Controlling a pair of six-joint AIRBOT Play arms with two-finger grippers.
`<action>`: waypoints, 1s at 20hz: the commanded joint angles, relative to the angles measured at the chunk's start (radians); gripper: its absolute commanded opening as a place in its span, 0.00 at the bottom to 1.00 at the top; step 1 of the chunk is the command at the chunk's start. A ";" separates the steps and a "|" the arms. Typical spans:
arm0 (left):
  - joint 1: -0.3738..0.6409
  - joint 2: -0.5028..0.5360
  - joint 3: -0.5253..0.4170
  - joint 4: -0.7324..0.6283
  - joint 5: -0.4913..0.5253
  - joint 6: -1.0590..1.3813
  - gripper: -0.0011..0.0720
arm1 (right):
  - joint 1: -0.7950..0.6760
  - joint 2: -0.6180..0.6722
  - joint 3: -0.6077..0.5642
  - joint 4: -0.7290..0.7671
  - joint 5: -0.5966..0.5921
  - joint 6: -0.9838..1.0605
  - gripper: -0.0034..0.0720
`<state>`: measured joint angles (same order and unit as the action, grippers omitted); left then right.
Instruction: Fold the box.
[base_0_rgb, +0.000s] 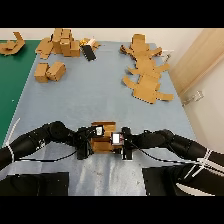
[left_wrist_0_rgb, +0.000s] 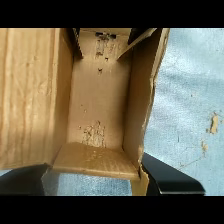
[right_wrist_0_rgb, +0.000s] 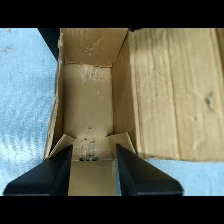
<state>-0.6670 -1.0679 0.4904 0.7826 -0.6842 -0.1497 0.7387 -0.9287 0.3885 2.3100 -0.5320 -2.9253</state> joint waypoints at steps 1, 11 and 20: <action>0.000 0.000 0.001 0.000 0.001 0.000 0.72 | 0.001 -0.001 0.000 -0.002 0.002 0.001 0.65; 0.000 0.000 0.001 0.000 0.001 0.000 0.72 | -0.026 0.119 0.001 -0.279 -0.068 0.285 0.65; 0.000 0.000 0.001 0.000 0.001 0.000 0.72 | -0.214 0.523 -0.002 -1.020 -0.478 1.671 0.07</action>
